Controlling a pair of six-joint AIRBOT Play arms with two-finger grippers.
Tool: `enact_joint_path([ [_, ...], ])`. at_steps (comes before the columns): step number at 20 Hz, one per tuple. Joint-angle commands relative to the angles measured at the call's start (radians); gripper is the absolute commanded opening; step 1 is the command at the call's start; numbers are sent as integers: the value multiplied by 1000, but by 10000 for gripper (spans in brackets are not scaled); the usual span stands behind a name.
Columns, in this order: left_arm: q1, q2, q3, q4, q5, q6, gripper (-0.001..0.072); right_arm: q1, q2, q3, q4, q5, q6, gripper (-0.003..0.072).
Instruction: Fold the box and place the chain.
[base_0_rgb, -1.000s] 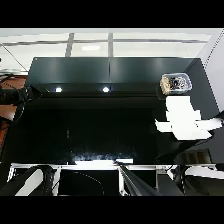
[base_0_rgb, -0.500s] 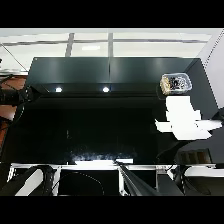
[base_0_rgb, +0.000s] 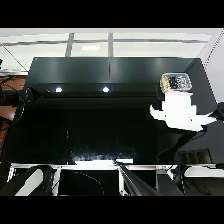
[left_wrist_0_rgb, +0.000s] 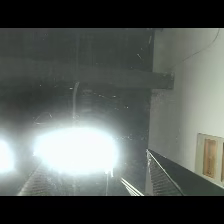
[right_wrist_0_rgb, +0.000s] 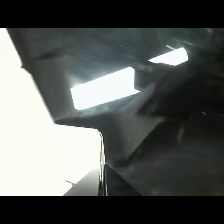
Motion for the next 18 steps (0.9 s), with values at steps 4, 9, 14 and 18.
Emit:
enact_joint_path([
  [4, 0, 0, 0, -1, -3, 0, 709, 111, 138, 1, 56, -116, 14, 23],
  [9, 0, 0, 0, -1, -5, 1, 709, 242, 217, 1, 66, -94, 109, 23],
  [14, 0, 0, 0, -1, -5, 1, 709, 416, 231, 1, 66, -42, 209, 23],
  [18, 0, 0, 0, -1, -3, 0, 709, 540, 231, 1, 67, -37, 241, 23],
])
